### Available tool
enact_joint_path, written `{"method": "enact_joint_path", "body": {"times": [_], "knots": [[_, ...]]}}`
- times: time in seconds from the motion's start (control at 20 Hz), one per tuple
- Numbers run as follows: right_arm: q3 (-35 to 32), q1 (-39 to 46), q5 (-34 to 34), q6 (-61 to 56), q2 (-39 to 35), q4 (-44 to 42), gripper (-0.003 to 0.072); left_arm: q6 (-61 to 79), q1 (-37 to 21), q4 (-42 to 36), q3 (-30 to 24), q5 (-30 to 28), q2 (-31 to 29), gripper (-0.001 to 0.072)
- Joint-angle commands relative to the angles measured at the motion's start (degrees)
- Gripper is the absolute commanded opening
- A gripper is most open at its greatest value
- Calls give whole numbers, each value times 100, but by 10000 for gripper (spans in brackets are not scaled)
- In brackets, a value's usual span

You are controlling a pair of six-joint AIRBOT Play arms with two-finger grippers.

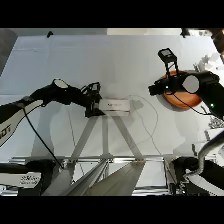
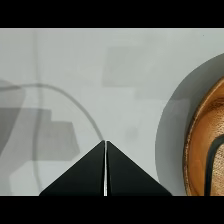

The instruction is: Fold the box and place the chain.

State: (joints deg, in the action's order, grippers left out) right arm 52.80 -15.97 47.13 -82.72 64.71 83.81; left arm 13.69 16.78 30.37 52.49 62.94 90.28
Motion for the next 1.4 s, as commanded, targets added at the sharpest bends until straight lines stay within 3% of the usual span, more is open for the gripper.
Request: {"method": "enact_joint_path", "body": {"times": [0.0,0.25,0.4,0.6,0.8,0.95,1.1,1.25,1.35], "knots": [[4,2,-46,-15,-7,-190,8,-1847,-63,1252,0,28,-787,8],[4,2,-46,-15,-7,-197,8,-4422,-208,4468,0,-162,-2474,7],[4,2,-46,-7,-7,-192,8,-5239,-737,5071,0,-367,-3270,6],[4,2,-46,4,-7,-192,8,-5425,-2061,4489,0,-608,-4009,6],[4,2,-46,4,-7,-192,8,-5692,-3174,3056,-4,-1176,-4227,4],[4,2,-46,4,-7,-192,8,-6170,-3257,2669,-264,-1993,-4212,4],[4,2,-46,4,-7,-192,8,-6024,-3248,2020,-1167,-2924,-4190,4],[4,2,-46,4,-7,-192,8,-5982,-3257,2020,-1976,-3375,-3912,6],[4,2,-46,4,-7,-192,8,-5982,-3252,1950,-2225,-3526,-3585,7]]}}
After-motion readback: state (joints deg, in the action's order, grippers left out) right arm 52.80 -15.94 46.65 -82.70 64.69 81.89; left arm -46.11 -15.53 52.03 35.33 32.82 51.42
